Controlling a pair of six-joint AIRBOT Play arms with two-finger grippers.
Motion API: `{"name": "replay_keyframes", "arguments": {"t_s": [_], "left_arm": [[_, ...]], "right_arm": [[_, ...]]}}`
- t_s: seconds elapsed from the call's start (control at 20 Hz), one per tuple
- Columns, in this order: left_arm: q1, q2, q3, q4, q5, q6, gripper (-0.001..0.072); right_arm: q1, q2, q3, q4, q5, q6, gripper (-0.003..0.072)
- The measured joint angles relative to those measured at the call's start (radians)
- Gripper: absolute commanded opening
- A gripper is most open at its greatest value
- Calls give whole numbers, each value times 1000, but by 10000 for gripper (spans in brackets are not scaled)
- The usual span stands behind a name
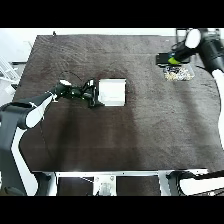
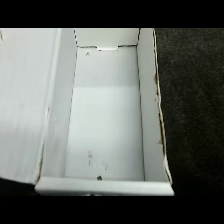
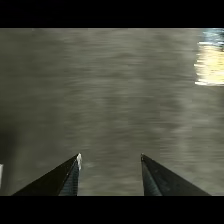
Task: Fold the box and place the chain.
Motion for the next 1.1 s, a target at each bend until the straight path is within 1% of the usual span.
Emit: {"name": "replay_keyframes", "arguments": {"t_s": [0.15, 0.2, 0.3, 0.45, 0.6, 0.8, 1.1], "left_arm": [[0, 0, 0, 0, 0, 0, 542], [0, 0, 0, 0, 0, 0, 542], [0, 0, 0, 0, 0, 0, 542], [0, 0, 0, 0, 0, 0, 542], [0, 0, 0, 0, 0, 0, 542], [0, 0, 0, 0, 0, 0, 542], [0, 0, 0, 0, 0, 0, 542]], "right_arm": [[-123, -30, 0, 80, -26, -89, 458], [-159, -43, 0, 116, -45, -121, 445], [-214, -76, 0, 175, -98, -180, 418], [-272, -149, 17, 255, -180, -250, 419], [-301, -254, 87, 308, -218, -294, 419], [-318, -383, 190, 338, -227, -332, 419], [-359, -470, 236, 344, -258, -356, 416]]}}
